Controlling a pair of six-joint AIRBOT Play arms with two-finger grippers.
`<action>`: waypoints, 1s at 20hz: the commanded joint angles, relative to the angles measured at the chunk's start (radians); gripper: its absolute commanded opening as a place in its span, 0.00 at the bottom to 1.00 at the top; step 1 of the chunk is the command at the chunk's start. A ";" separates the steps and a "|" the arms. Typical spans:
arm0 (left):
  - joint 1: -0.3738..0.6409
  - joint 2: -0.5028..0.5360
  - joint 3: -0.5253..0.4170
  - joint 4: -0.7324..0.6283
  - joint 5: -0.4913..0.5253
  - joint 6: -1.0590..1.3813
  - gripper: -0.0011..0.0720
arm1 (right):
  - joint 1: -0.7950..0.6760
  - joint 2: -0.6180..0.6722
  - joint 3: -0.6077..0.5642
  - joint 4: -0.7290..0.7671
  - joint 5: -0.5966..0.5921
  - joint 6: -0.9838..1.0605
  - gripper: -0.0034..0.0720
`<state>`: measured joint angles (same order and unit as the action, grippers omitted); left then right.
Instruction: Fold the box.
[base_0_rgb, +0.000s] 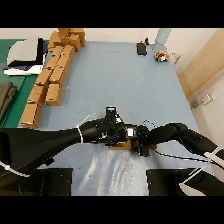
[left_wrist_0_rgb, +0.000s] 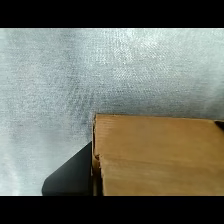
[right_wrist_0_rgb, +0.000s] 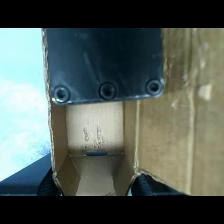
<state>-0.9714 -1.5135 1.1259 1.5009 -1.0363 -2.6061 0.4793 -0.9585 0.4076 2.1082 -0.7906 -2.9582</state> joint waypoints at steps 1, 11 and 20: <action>0.000 0.001 0.001 -0.001 0.014 0.006 0.31 | 0.001 0.000 0.000 0.000 0.000 -0.001 0.63; 0.127 0.011 0.089 -0.269 -0.197 0.189 0.96 | 0.001 0.000 0.000 0.000 0.000 -0.001 0.63; 0.527 0.011 0.167 -0.586 -0.568 0.587 0.96 | 0.001 0.000 0.000 0.000 0.000 -0.001 0.63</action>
<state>-0.5697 -1.5028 1.2758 1.0302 -1.4563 -2.1815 0.4797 -0.9585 0.4076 2.1078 -0.7906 -2.9593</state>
